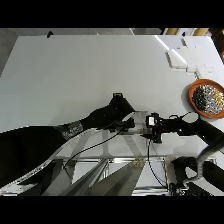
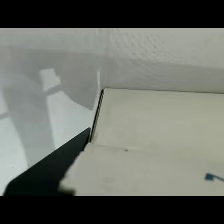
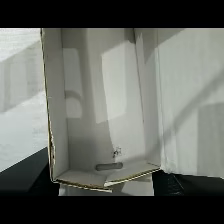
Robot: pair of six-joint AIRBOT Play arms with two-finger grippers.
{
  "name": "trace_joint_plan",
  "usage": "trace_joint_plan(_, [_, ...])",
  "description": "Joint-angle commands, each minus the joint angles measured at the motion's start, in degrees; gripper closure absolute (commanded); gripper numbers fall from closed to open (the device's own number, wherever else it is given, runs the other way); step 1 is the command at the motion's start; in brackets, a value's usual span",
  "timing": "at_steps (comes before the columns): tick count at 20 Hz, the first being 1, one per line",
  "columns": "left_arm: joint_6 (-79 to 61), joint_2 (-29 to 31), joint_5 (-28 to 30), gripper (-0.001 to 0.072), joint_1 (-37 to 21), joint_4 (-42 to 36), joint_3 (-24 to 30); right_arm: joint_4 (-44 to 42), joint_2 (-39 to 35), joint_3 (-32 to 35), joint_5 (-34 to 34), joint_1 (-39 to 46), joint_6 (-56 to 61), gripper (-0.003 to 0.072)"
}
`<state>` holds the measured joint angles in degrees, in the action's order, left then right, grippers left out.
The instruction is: Fold the box and place the chain.
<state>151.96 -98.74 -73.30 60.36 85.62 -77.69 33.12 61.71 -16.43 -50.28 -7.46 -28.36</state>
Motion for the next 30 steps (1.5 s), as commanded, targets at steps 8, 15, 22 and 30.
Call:
trace_joint_plan(8, [1.6, -0.7, -0.9, 0.0706, 0.2, 0.2, -0.5, 0.0, 0.0, 0.0, -0.1, 0.0, 0.0, 0.0231])
trace_joint_plan(15, [-4.7, 1.0, -2.1, 0.0554, -1.0, 0.8, -0.5, 0.0, 0.0, 0.0, 0.0, 0.0, 0.0, 0.0231])
trace_joint_plan(22, [-8.0, 1.0, -1.9, 0.0556, -1.3, 0.7, 1.1, 0.0, 0.0, 0.0, 0.0, 0.0, 0.0, 0.0231])
trace_joint_plan(30, [-8.0, 0.9, 1.3, 0.0706, -0.8, -1.2, 3.0, 0.0, 0.0, 0.0, 0.0, 0.0, 0.0, 0.0231])
